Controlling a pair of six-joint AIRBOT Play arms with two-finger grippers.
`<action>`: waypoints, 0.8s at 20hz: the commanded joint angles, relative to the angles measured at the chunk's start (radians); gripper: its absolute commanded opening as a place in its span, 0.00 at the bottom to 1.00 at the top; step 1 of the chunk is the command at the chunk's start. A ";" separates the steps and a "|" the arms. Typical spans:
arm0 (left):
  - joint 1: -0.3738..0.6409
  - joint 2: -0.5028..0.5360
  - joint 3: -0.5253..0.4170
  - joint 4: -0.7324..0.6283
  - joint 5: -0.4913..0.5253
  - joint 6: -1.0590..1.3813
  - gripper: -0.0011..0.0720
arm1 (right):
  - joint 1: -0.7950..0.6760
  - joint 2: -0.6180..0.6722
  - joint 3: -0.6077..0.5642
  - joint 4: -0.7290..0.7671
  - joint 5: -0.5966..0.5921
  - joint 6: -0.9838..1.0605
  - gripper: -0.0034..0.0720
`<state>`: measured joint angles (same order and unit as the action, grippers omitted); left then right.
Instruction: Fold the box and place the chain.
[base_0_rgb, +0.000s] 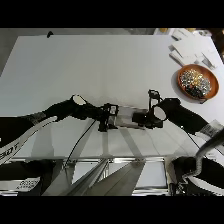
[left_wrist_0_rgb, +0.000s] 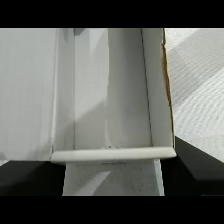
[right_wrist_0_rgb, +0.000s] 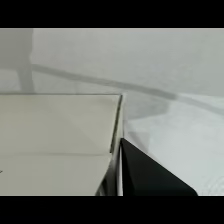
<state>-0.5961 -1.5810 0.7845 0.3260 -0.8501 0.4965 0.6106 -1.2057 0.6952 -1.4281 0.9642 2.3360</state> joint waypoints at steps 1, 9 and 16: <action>0.000 0.000 0.001 0.000 0.000 0.000 0.07 | 0.005 -0.007 0.002 -0.016 -0.025 0.050 0.23; 0.000 0.000 0.001 0.000 0.000 0.000 0.07 | 0.005 -0.007 0.002 -0.024 -0.068 0.038 0.31; 0.000 0.000 0.001 0.000 0.000 0.000 0.07 | 0.005 -0.015 0.002 -0.094 -0.054 0.038 0.28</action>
